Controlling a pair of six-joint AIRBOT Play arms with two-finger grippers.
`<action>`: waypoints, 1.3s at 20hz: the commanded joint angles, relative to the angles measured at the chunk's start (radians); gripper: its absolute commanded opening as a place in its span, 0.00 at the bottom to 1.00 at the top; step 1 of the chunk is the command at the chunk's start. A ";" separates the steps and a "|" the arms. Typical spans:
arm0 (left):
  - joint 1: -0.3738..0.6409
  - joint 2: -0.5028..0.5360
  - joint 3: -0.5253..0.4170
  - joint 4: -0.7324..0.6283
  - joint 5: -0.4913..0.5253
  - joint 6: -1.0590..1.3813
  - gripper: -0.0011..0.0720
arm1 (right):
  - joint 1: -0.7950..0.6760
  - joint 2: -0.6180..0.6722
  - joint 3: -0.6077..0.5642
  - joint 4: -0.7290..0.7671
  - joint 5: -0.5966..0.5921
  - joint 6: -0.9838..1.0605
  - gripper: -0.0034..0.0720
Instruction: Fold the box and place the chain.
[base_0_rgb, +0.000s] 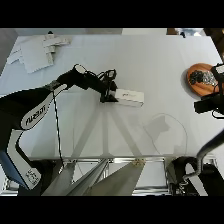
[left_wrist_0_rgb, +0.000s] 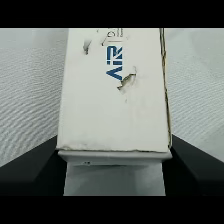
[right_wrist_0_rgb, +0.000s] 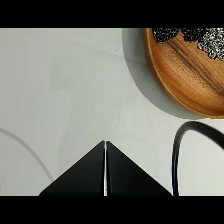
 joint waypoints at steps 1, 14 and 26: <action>-0.001 0.016 0.000 -0.005 -0.007 -0.030 0.02 | -0.001 0.001 0.001 0.000 0.000 0.000 0.06; 0.005 0.279 0.000 -0.038 0.186 -0.121 0.02 | -0.001 0.001 0.001 0.000 0.001 0.000 0.06; 0.301 0.592 0.000 0.039 0.547 -0.592 0.02 | -0.001 0.001 0.001 0.000 0.001 0.000 0.06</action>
